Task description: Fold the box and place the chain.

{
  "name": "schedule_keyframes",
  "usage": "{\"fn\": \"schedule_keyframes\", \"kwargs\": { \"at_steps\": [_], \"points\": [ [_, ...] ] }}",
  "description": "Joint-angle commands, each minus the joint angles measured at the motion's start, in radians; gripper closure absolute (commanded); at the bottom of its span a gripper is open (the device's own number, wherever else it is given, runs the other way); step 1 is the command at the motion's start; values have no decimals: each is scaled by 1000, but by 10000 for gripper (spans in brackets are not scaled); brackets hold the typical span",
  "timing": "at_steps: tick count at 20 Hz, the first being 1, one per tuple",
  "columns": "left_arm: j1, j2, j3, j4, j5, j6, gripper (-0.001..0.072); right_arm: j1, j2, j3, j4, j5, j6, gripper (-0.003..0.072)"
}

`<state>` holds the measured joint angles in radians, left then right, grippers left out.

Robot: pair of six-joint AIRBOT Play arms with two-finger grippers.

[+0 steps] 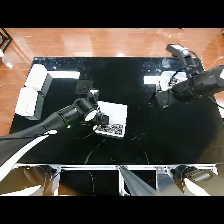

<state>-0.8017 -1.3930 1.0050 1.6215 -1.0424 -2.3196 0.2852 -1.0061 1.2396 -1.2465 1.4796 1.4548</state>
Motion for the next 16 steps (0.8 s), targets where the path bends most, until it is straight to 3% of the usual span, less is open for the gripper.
{"fn": "schedule_keyframes", "kwargs": {
  "at_steps": [1,6,9,13,16],
  "points": [
    [0,26,73,-5,-97,53,69,-31,27,-1,-22,35,0,-34],
    [0,172,112,4,-306,328,70,-25,19,-2,16,-43,-17,-34],
    [18,334,55,129,-433,392,69,21,-34,-2,19,-136,-35,-34],
    [207,605,-137,68,-412,383,70,44,-205,21,15,-288,0,-31],
    [432,771,-317,-76,-275,426,70,64,-397,118,23,-233,52,-31]
  ]
}}
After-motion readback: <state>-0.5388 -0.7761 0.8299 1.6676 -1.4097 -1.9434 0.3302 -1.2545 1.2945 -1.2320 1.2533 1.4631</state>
